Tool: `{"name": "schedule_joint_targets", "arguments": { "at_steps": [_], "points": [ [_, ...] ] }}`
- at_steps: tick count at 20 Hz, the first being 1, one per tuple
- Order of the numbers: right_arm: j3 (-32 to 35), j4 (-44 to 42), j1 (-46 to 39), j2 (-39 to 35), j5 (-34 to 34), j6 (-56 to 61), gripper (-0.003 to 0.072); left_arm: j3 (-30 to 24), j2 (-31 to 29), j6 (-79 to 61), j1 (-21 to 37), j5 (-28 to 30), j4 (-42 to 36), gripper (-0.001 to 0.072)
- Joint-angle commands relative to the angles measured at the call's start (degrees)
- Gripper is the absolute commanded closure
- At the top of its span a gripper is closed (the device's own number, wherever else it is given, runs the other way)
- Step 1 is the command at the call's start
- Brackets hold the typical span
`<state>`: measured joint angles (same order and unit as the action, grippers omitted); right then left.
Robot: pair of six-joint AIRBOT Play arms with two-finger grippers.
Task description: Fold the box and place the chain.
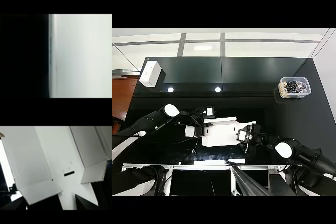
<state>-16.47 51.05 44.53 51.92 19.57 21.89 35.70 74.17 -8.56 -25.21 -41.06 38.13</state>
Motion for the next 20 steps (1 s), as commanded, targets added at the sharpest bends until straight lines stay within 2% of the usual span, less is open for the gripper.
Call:
{"name": "schedule_joint_targets", "arguments": {
  "at_steps": [1,7,13,18,20],
  "points": [
    [-0.94,0.0,0.07,1.79,0.76,0.22,-0.0005,-0.02,0.02,-0.04,0.0,0.09,0.0,0.0675],
    [-5.55,0.02,0.2,6.69,1.09,-2.89,-0.0006,-0.02,0.02,-0.02,0.0,0.07,0.0,0.0675],
    [-6.36,-0.04,0.46,6.69,7.23,-5.07,-0.0005,-0.02,0.02,-0.02,0.0,0.09,0.0,0.0675],
    [-8.57,-3.04,0.46,6.69,7.04,-5.03,-0.0006,-0.02,0.02,-0.02,0.0,0.13,0.0,0.0675],
    [-8.76,-3.02,0.07,6.69,4.72,-4.98,-0.0006,-0.02,0.02,-0.02,0.0,0.11,0.0,0.0675]
  ]
}}
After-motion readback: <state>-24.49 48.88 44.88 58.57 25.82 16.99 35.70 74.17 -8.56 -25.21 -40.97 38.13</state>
